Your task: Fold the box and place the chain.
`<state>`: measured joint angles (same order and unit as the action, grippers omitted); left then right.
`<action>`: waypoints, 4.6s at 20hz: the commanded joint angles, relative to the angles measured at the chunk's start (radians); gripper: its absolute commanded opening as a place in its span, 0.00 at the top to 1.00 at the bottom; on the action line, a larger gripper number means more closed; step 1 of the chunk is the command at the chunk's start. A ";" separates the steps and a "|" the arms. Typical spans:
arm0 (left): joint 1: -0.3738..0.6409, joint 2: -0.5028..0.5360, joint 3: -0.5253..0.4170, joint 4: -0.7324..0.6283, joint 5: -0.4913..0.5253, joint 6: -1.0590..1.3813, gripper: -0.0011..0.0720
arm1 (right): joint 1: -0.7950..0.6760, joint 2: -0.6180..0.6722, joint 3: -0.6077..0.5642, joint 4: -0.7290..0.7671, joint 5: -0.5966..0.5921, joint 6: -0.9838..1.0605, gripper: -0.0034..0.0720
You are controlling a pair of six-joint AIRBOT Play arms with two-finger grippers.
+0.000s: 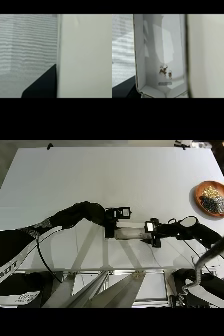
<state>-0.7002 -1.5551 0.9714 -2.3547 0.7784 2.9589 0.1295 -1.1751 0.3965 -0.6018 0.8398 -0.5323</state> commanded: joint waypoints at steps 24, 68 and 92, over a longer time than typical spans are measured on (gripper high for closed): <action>0.000 0.000 0.000 -0.001 -0.001 0.000 0.97 | 0.000 -0.005 -0.001 -0.003 -0.017 0.004 0.41; 0.014 0.357 0.000 0.472 0.211 -0.525 0.29 | 0.000 -0.005 -0.001 -0.003 -0.013 0.003 0.41; -0.259 0.232 -0.066 0.148 -0.510 -0.586 0.98 | 0.000 -0.005 -0.001 -0.003 -0.013 0.003 0.41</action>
<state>-0.9955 -1.3003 0.9066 -2.2063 0.4324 2.4302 0.1303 -1.1805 0.3958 -0.6052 0.8265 -0.5289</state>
